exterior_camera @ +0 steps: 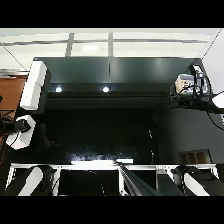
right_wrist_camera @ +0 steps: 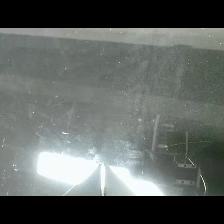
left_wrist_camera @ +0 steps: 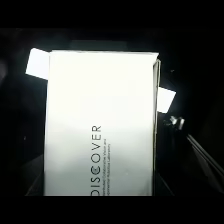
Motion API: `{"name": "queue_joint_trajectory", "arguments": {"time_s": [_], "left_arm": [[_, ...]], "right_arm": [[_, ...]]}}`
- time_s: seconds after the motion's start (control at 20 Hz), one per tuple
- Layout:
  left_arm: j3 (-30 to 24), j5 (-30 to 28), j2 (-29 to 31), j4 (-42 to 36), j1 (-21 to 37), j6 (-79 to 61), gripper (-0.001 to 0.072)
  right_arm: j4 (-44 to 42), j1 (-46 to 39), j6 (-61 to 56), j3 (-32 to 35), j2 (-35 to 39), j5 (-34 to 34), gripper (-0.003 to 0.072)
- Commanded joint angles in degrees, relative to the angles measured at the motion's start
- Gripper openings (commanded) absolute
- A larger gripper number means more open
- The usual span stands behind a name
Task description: Fold the box and place the chain.
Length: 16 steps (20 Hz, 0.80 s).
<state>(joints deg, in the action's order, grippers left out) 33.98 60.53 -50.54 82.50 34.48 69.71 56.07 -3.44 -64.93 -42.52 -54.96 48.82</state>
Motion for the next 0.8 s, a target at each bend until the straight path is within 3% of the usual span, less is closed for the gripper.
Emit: {"name": "queue_joint_trajectory", "arguments": {"time_s": [0.0, 0.15, 0.5, 0.55, 0.6, 0.65, 0.75], "left_arm": [[0.44, -4.15, -2.27, -5.29, 4.24, -13.66, 0.0245], [2.14, -5.57, -5.9, -10.97, 3.1, -23.23, 0.0244], [9.66, -8.17, -17.31, -9.75, 1.6, -23.17, 0.0247], [10.73, -8.61, -17.64, -9.68, 1.6, -23.19, 0.0389], [11.8, -9.46, -17.55, -9.68, 1.57, -23.17, 0.0657], [13.62, -9.09, -17.42, -9.62, 1.57, -23.02, 0.0711], [18.84, -5.27, -16.94, -9.7, 1.38, -22.75, 0.0711]], "right_arm": [[-0.04, -0.02, -0.02, -0.07, 0.02, 0.0, 0.0016], [-0.15, -0.02, -0.04, -0.07, 0.02, 0.02, 0.0016], [-0.35, -0.02, -0.04, -0.07, 0.02, 0.0, 0.0016], [-0.63, -0.02, -0.04, -0.07, 0.02, 0.0, 0.0016], [-1.05, -0.02, -0.04, -0.07, 0.02, 0.02, 0.0016], [-1.51, -0.02, -0.04, -0.07, 0.02, 0.02, 0.0016], [-2.16, -0.02, -0.02, -0.07, 0.04, 0.0, 0.0016]]}}
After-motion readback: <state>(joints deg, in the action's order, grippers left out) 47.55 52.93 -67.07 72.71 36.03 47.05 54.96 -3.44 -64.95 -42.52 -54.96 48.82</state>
